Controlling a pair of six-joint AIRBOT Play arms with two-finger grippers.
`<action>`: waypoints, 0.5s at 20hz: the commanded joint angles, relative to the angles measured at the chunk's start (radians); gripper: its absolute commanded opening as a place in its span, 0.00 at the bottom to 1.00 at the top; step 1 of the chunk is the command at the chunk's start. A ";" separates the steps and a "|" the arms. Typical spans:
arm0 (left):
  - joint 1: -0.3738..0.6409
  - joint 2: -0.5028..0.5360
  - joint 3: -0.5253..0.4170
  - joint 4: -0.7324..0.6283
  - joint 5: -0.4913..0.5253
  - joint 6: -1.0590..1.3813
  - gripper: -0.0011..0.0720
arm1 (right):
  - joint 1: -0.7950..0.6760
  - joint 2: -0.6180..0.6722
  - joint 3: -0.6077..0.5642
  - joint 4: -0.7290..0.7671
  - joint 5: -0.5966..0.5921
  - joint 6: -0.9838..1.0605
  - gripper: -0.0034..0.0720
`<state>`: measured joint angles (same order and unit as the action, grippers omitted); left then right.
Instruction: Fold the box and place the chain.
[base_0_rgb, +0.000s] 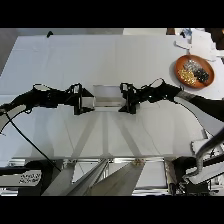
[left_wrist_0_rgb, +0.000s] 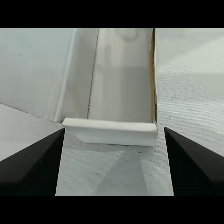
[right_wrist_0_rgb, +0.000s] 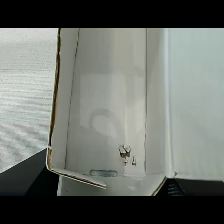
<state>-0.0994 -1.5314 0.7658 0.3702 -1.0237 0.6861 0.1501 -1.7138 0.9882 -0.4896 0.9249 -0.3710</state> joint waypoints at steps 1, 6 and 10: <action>0.021 -0.016 0.011 -0.014 -0.002 0.051 0.97 | 0.000 0.000 0.000 0.000 0.000 0.000 0.53; 0.021 -0.079 0.107 -0.010 -0.121 0.051 0.97 | 0.000 0.000 0.000 0.000 0.000 0.000 0.53; 0.004 -0.101 0.136 0.047 -0.147 0.047 0.97 | 0.000 0.000 0.000 0.000 0.000 0.000 0.53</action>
<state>-0.0883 -1.6154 0.8791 0.3752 -1.1324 0.7326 0.1497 -1.7142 0.9886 -0.4885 0.9215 -0.3714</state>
